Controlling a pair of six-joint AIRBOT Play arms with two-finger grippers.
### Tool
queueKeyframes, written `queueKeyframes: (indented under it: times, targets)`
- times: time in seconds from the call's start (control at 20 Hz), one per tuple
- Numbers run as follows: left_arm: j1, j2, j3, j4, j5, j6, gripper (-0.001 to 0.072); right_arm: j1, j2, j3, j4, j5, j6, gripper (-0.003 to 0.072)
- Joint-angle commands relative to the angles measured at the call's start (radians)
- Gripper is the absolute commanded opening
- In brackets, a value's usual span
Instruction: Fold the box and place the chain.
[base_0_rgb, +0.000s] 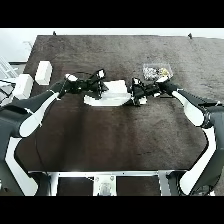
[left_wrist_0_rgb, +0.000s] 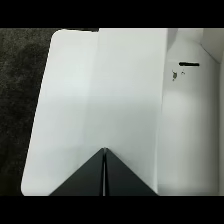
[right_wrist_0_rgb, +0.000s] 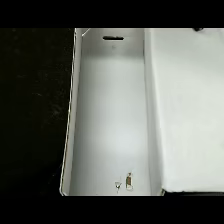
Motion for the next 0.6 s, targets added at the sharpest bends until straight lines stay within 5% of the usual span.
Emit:
queueKeyframes:
  times: [0.0, 0.1, 0.15, 0.2, 0.55]
  targets:
    - [0.042, 0.054, 0.016, 0.009, -0.118, -0.026, 0.0022, 0.0, 0.0, 0.0, 0.0, 0.0, 0.003, 0.0478]
    - [0.081, 0.109, 0.018, 0.054, -0.222, -0.026, 0.0083, 0.0, 0.0, 0.0, 0.0, 0.0, 0.003, 0.0479]
    - [0.09, 0.133, 0.02, 0.14, -0.26, -0.053, 0.0515, 0.0, 0.0, 0.0, 0.0, 0.0, 0.003, 0.0479]
    - [0.089, 0.15, 0.022, 0.217, -0.246, -0.146, 0.0718, 0.0, 0.0, 0.0, 0.0, 0.0, 0.002, 0.0478]
    - [0.027, 0.138, 0.021, 0.507, -0.306, -0.313, 0.0708, 0.0, 0.0, 0.0, 0.0, 0.0, 0.003, 0.0478]
